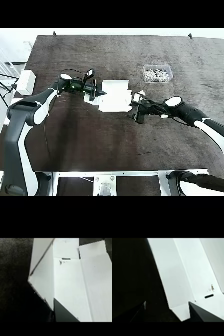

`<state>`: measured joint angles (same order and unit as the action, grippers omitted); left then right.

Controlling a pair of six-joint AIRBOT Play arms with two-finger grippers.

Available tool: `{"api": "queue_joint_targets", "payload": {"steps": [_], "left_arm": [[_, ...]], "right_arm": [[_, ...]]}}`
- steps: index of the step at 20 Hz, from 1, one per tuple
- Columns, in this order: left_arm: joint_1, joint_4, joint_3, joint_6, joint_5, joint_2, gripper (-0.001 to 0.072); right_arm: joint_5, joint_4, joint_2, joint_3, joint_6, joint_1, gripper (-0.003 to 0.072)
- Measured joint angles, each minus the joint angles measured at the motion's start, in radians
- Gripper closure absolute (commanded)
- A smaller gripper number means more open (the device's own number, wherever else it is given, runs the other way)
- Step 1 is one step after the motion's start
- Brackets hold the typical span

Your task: Fold the box and place the chain.

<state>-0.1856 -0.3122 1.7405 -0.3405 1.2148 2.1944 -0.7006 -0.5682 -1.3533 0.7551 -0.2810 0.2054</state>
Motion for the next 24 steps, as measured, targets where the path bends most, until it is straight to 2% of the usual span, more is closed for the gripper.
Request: {"api": "queue_joint_targets", "payload": {"steps": [12,24], "left_arm": [[0.0,0.002,0.0,0.0,-0.002,0.0,0.0689],[0.0,0.002,0.0,0.0,-0.002,0.0,0.069]], "right_arm": [[0.202,-0.021,-0.07,0.025,-0.093,0.078,0.0072],[0.238,0.042,-0.082,0.13,-0.095,0.042,0.0072]]}}
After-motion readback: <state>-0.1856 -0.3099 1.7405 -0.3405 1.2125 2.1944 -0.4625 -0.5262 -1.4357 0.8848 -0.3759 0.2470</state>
